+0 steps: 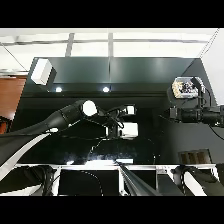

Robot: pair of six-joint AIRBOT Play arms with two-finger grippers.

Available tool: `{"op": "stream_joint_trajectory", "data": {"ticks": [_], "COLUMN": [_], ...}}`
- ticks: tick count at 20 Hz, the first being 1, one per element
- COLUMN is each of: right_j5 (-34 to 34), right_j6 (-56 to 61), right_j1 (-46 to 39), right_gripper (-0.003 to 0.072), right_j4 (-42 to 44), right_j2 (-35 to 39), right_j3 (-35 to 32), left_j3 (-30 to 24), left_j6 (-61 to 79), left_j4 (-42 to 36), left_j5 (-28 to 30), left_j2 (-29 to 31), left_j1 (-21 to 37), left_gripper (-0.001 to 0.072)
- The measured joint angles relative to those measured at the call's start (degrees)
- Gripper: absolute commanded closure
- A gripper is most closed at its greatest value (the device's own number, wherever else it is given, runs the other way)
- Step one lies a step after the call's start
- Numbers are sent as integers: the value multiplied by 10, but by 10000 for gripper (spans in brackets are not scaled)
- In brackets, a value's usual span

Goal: Fold the box and place the chain.

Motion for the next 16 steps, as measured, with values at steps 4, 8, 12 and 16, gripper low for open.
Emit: {"op": "stream_joint_trajectory", "data": {"ticks": [4, 8, 12, 16], "right_j5": [0, 0, -1, -3], "right_j6": [0, 0, 0, 0], "right_j1": [0, 0, 0, 0], "right_gripper": [673, 673, 673, 673], "right_j4": [0, 0, 0, 0], "right_j2": [0, 0, 0, 0], "right_j3": [0, 0, 0, 0], "left_j3": [0, 0, 0, 1], "left_j6": [-3, -5, -5, -36], "left_j4": [6, 13, 38, 75], "left_j5": [-4, -3, 2, 8], "left_j2": [-7, -15, -36, -44], "left_j1": [-4, -12, -17, -28], "left_gripper": [-8, -8, -4, 377]}}
